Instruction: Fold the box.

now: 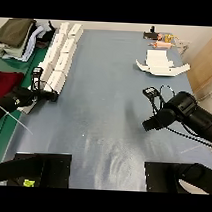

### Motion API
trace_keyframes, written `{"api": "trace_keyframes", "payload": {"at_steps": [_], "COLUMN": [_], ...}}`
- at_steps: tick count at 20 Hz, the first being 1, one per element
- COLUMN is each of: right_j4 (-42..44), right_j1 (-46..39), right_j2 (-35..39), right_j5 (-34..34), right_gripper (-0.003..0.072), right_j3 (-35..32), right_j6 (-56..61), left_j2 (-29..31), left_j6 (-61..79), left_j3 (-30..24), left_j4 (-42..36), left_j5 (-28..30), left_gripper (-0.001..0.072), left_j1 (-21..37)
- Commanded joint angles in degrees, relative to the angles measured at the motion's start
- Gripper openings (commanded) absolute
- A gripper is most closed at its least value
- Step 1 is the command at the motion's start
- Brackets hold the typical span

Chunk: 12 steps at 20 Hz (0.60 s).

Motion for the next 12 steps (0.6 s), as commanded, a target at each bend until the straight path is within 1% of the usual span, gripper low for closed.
{"api": "trace_keyframes", "payload": {"at_steps": [1, 3, 6, 12], "right_j4": [0.02, 0.02, 0.02, 0.02], "right_j1": [0.0, 0.0, 0.0, 0.0], "right_j2": [-0.02, -0.02, -0.02, -0.02], "right_j5": [0.04, 0.02, 0.02, 0.02], "right_gripper": [0.001, 0.001, 0.001, 0.001], "right_j3": [0.04, 0.04, 0.04, 0.04], "right_j6": [0.0, 0.0, 0.0, 0.0], "left_j2": [-5.68, -8.26, -10.99, -11.37], "left_j6": [-2.16, -3.1, -3.63, -3.58], "left_j3": [6.56, 10.1, 13.05, 13.16], "left_j4": [2.03, 1.99, 1.88, 1.86], "left_j5": [-4.55, -6.86, -6.82, -6.73], "left_gripper": [0.0461, 0.0461, 0.0461, 0.0461], "left_j1": [0.66, 0.55, -0.09, -0.04]}}
